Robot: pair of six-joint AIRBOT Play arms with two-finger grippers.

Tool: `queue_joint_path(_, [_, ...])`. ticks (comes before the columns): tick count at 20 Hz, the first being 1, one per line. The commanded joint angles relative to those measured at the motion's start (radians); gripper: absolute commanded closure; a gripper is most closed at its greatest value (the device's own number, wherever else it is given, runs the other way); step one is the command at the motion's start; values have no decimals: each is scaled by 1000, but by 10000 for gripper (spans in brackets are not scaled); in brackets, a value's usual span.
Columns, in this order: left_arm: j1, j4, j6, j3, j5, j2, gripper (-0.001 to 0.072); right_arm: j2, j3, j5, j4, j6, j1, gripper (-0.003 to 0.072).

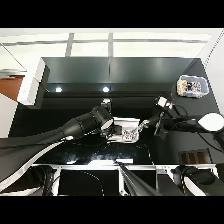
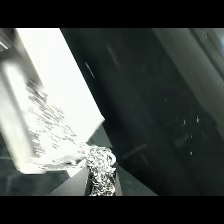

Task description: Fold the box and place the chain.

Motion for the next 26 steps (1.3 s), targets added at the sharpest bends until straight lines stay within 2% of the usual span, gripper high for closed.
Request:
queue_joint_path(1, [-1,0,0,0,2,0,676,106,86,129,33,119,-1,644])
queue_joint_path(6, [-1,0,0,0,1,0,676,138,154,191,264,123,0,644])
queue_joint_path(13, [-1,0,0,0,2,0,676,58,133,90,303,138,105,643])
queue_joint_path(14, [-1,0,0,0,2,0,676,32,133,101,301,152,113,582])
queue_joint_path(15, [-1,0,0,0,2,0,676,7,133,104,286,193,117,398])
queue_joint_path(16, [-1,0,0,0,2,0,676,-9,133,103,256,229,119,332])
queue_joint_path(17, [-1,0,0,0,2,0,676,-16,133,101,208,249,118,298])
queue_joint_path(21, [-1,0,0,0,2,0,676,-14,150,108,47,277,48,299])
queue_joint_path(25, [0,-1,-7,1,2,0,670,-14,150,139,29,322,-71,299])
queue_joint_path(26, [0,-1,-11,5,2,0,587,-14,150,151,29,330,-89,299])
